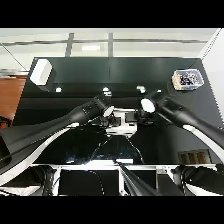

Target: Fold the box and place the chain.

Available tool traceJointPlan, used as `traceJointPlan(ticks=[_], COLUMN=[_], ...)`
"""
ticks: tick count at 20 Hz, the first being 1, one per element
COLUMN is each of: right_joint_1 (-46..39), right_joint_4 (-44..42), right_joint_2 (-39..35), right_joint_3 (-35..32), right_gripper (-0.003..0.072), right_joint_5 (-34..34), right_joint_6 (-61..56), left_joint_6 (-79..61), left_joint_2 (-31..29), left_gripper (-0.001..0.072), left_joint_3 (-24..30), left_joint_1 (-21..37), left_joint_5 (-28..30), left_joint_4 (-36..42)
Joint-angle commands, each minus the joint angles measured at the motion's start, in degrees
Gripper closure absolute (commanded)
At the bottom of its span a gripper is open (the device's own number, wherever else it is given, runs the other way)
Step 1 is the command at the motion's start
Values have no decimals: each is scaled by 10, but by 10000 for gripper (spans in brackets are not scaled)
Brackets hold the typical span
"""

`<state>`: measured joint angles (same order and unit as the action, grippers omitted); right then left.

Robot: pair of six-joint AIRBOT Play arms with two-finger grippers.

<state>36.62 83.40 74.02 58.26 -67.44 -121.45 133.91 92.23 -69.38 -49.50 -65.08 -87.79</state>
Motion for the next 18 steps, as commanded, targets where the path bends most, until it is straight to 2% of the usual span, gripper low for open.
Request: traceJointPlan(ticks=[1,3,4,5,6,7,8,10,13,16,18], right_joint_1=[-23,-59,-86,-125,-172,-232,-288,-390,-470,-487,-487], right_joint_4=[74,221,304,369,395,386,354,251,142,115,112], right_joint_2=[-115,-173,-179,-176,-169,-156,-135,-60,89,218,284], right_joint_3=[4,2,-4,-14,-27,-41,-49,-28,99,249,327], right_gripper=[154,155,154,155,154,97,-34,-34,-34,-34,78], right_joint_5=[-33,-36,-28,-3,45,111,168,240,228,176,153], right_joint_6=[42,42,35,31,31,31,32,56,93,112,114], left_joint_6=[1,1,1,1,1,1,1,1,1,1,1], left_joint_2=[0,0,0,0,0,0,0,0,0,0,0], left_gripper=[682,682,682,682,682,682,682,683,682,682,682], left_joint_3=[0,0,0,0,0,0,0,0,0,0,0], left_joint_1=[0,0,0,0,0,0,0,0,0,0,0], left_joint_5=[1,0,0,1,1,1,1,1,0,0,0], left_joint_4=[0,0,0,0,0,0,0,0,0,0,0])
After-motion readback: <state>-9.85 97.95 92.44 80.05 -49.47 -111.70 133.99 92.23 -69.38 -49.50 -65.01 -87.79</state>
